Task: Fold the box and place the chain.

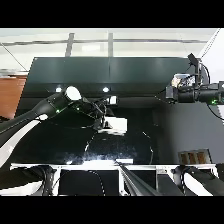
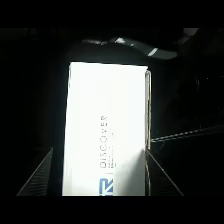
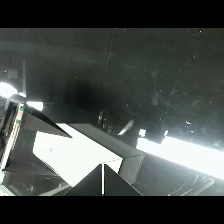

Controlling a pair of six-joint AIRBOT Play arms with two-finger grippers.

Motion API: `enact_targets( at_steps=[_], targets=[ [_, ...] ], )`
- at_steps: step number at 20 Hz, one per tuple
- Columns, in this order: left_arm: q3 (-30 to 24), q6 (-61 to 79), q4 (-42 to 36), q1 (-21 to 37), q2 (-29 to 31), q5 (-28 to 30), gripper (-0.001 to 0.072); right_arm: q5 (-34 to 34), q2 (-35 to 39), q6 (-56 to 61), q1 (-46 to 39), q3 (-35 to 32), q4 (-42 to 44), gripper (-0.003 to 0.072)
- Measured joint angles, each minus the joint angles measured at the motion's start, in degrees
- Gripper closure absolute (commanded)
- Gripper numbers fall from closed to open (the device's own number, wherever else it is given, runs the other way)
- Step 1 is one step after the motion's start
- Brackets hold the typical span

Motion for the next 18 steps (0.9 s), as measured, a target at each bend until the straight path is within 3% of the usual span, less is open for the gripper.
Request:
enact_targets(
  at_steps=[18],
  targets=[
    [0.4, -3.4, 2.8, -2.7, 0.0, -0.7, -0.0002, 0.0, 0.0, 0.0, 0.0, 0.0, 0.0, 0.0673]
  ],
)
